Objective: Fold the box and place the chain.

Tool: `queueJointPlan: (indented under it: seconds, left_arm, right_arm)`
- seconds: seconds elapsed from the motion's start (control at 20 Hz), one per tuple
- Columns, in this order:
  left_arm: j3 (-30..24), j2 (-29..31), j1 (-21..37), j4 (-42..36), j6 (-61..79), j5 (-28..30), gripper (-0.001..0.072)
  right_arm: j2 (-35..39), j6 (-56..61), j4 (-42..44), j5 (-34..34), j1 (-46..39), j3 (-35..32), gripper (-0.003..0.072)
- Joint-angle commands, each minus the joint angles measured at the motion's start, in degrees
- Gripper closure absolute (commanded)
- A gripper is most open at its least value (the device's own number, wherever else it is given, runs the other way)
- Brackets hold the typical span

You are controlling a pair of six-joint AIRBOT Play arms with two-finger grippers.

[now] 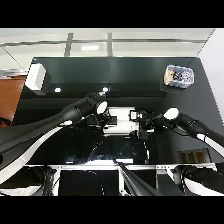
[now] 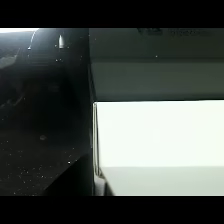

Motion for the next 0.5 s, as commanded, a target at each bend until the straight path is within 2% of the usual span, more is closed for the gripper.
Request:
queueJointPlan:
  seconds: [0.0,0.1,0.15,0.3,0.35,0.4,0.45]
  left_arm:
    - [0.1,0.0,-0.1,-0.9,-1.2,0.3,0.0655]
    - [0.1,0.0,-0.1,-1.2,-1.2,0.3,0.0289]
    - [0.1,0.0,-0.1,-1.2,-1.2,0.3,0.0237]
    - [0.1,0.0,-0.1,0.1,-2.8,0.3,0.0247]
    - [0.1,0.0,-0.1,0.2,-3.8,0.3,0.0295]
    - [0.1,0.0,-0.1,0.4,-3.9,0.5,0.0485]
    - [0.1,0.0,-0.1,0.5,-3.9,0.7,0.0623]
  right_arm:
    - [0.0,0.0,0.0,0.0,0.0,0.0,0.063]
    - [0.0,0.0,0.0,0.0,0.0,0.0,0.0629]
    - [0.0,0.0,0.0,0.0,0.0,0.0,0.063]
    - [0.0,0.0,0.0,0.0,0.0,0.0,0.0629]
    - [0.0,0.0,0.0,0.0,0.0,0.0,0.0629]
    - [0.0,0.0,0.0,0.0,0.0,0.0,0.063]
    - [0.0,0.0,0.0,0.0,0.0,0.0,0.0629]
